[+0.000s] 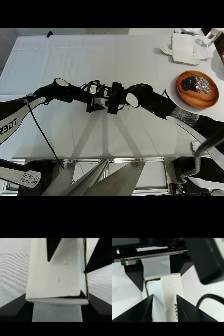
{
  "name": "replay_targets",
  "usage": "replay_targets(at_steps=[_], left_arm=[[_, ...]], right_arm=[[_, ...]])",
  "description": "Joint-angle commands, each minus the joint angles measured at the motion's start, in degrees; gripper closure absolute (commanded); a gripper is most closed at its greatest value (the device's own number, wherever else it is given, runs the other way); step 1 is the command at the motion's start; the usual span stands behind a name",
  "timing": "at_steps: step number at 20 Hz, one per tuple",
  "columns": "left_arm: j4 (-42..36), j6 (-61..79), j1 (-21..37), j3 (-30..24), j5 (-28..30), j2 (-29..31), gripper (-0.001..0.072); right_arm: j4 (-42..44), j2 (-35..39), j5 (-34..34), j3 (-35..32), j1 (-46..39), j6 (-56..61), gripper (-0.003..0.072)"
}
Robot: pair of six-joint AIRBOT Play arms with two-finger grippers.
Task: Fold the box and place the chain.
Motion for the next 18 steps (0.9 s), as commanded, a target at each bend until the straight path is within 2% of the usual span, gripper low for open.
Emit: replay_targets(at_steps=[1, 3, 14, 15, 17, 18], left_arm=[[0.0, 0.0, 0.0, 0.0, -0.1, 0.0, 0.0317], [0.0, 0.0, 0.0, 0.0, -0.1, 0.0, 0.0317], [0.0, 0.0, 0.0, 0.0, -0.1, 0.0, 0.0317], [0.0, 0.0, 0.0, 0.0, -0.1, 0.0, 0.0317], [0.0, 0.0, 0.0, 0.0, -0.1, 0.0, 0.0317], [0.0, 0.0, 0.0, 0.0, -0.1, 0.0, 0.0317]], right_arm=[[-0.9, -0.3, -1.0, 0.0, 0.0, 0.3, 0.0401], [-2.2, -0.3, -1.5, 0.0, 0.0, 2.8, 0.0467], [-2.0, -1.3, 3.3, 0.0, 0.7, 3.2, 0.0468], [-2.1, -1.4, 3.1, 0.0, 0.9, 3.1, 0.0455], [-2.1, -1.4, 2.4, 0.0, 1.3, 3.1, 0.0346], [-2.3, -1.4, 2.1, 0.0, 1.4, 3.0, 0.0344]])
